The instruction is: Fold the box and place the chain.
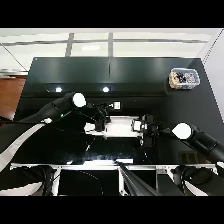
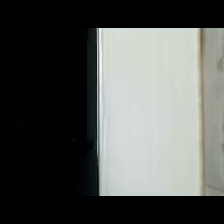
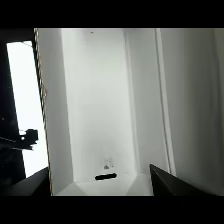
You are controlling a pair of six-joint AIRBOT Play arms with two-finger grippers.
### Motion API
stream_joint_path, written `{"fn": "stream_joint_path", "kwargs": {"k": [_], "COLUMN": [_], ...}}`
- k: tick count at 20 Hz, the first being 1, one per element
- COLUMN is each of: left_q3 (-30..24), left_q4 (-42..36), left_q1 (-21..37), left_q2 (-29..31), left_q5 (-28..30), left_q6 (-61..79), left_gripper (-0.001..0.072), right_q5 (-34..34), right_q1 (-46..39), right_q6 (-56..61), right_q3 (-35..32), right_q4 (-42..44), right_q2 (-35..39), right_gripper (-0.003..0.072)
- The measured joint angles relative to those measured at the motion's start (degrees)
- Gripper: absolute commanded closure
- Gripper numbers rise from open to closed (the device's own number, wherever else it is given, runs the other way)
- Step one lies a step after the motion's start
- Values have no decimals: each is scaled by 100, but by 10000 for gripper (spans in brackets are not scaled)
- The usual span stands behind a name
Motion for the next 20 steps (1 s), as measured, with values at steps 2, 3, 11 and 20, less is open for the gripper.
{"fn": "stream_joint_path", "kwargs": {"k": [2, 3, 11, 20], "left_q3": [0, 2, 0, 2], "left_q4": [0, 0, 2, 2], "left_q1": [0, 0, 0, 0], "left_q2": [0, 0, 0, 0], "left_q5": [20, 48, 76, 28], "left_q6": [-17, -17, 2, 9], "left_gripper": [682, 682, 682, 681], "right_q5": [-11, 7, 105, 542], "right_q1": [-144, -243, -693, -732], "right_q6": [103, 144, -48, -1080], "right_q3": [74, 98, 151, 66], "right_q4": [-31, -42, 529, 1305], "right_q2": [0, 0, -98, -638], "right_gripper": [-9, -9, -8, -8]}}
